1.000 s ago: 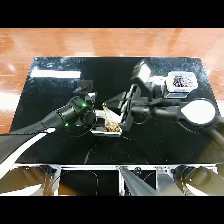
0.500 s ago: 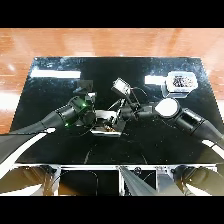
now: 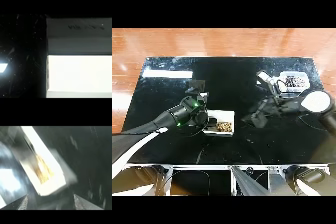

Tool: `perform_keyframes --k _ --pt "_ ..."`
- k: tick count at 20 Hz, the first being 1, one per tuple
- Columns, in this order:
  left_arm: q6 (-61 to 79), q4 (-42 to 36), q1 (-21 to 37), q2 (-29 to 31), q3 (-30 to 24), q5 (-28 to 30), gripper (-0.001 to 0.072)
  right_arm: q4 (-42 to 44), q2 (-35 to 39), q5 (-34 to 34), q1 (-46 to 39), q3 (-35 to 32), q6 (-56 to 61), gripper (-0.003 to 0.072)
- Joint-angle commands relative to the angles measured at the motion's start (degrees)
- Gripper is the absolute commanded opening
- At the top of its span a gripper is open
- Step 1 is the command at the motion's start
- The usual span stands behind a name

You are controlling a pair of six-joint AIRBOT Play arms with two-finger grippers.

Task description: Fold the box and place the chain.

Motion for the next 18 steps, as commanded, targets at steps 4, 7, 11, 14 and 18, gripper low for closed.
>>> perform_keyframes --k 4,7,11,14,18 --pt "0.0 -1.4 0.0 0.0 4.0 2.1 0.0511 -3.2 2.3 9.2 -9.0 -3.5 8.4 0.0661" --pt "1.3 -1.8 0.0 0.5 7.0 5.3 0.0511 -1.5 2.3 8.3 -9.0 -3.6 8.4 0.0661" --pt "4.1 -1.7 0.1 4.0 8.0 8.7 0.0508 -1.5 2.3 7.4 -9.0 -3.6 8.4 0.0661" --pt "10.7 0.0 0.6 8.0 7.3 14.4 0.0507 -1.6 2.2 4.9 -9.0 -3.3 13.4 0.0661" --pt "15.8 6.3 7.8 19.5 0.7 15.5 0.0507 -2.1 -0.3 2.5 -8.9 2.3 19.4 0.0661"
